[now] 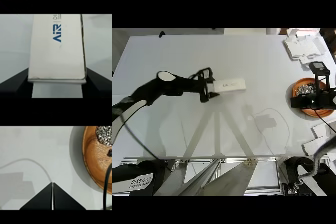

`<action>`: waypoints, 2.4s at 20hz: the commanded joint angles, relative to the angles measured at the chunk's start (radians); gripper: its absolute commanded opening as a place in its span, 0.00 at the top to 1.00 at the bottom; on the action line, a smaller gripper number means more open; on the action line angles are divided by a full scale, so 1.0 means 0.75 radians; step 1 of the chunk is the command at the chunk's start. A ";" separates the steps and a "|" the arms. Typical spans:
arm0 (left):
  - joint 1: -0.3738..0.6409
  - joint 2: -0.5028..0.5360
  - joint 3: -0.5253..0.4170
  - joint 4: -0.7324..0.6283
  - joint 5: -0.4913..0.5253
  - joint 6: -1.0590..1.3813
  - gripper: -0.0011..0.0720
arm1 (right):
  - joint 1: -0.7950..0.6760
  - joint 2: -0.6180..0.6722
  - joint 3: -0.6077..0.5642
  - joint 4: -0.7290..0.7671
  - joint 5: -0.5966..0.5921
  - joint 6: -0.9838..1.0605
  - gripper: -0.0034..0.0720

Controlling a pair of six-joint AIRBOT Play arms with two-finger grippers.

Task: Fold the box and place the chain.

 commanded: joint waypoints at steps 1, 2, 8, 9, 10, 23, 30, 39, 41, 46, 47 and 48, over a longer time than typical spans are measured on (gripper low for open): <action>0.003 0.234 0.002 0.244 0.273 -0.344 0.98 | -0.001 0.001 0.000 0.015 -0.005 0.001 0.94; 0.007 0.297 0.002 0.312 0.354 -0.451 0.97 | -0.001 0.001 0.000 0.016 -0.009 0.001 0.94; 0.215 0.573 0.002 0.410 0.545 -0.775 0.97 | -0.001 0.001 0.000 0.089 -0.016 0.001 0.94; 0.285 0.588 0.002 0.411 0.544 -0.888 0.97 | -0.001 0.001 0.000 0.095 -0.016 0.001 0.94; 0.357 0.592 0.002 0.411 0.543 -0.990 0.97 | -0.001 0.001 0.000 0.099 -0.016 0.001 0.94; 0.870 0.164 -0.005 0.741 0.317 -1.573 0.98 | -0.001 0.001 0.000 0.109 -0.022 -0.001 0.94; 0.856 -0.129 -0.005 0.764 0.333 -1.565 0.98 | -0.001 0.001 0.000 0.109 -0.025 -0.001 0.94; 0.857 -0.154 -0.005 0.774 0.349 -1.533 0.48 | -0.001 0.001 0.000 0.109 -0.025 -0.001 0.94; 0.857 -0.143 -0.005 0.774 0.338 -1.533 0.24 | -0.001 0.001 0.000 0.109 -0.025 -0.001 0.94; 0.857 -0.084 -0.005 0.774 0.313 -1.528 0.01 | -0.001 0.001 0.000 0.109 -0.025 -0.001 0.94; 0.857 -0.063 -0.005 0.774 0.307 -1.527 0.01 | -0.001 0.001 0.000 0.109 -0.025 -0.001 0.94; 0.857 -0.041 -0.005 0.774 0.298 -1.527 0.01 | -0.001 0.001 0.000 0.109 -0.025 -0.001 0.94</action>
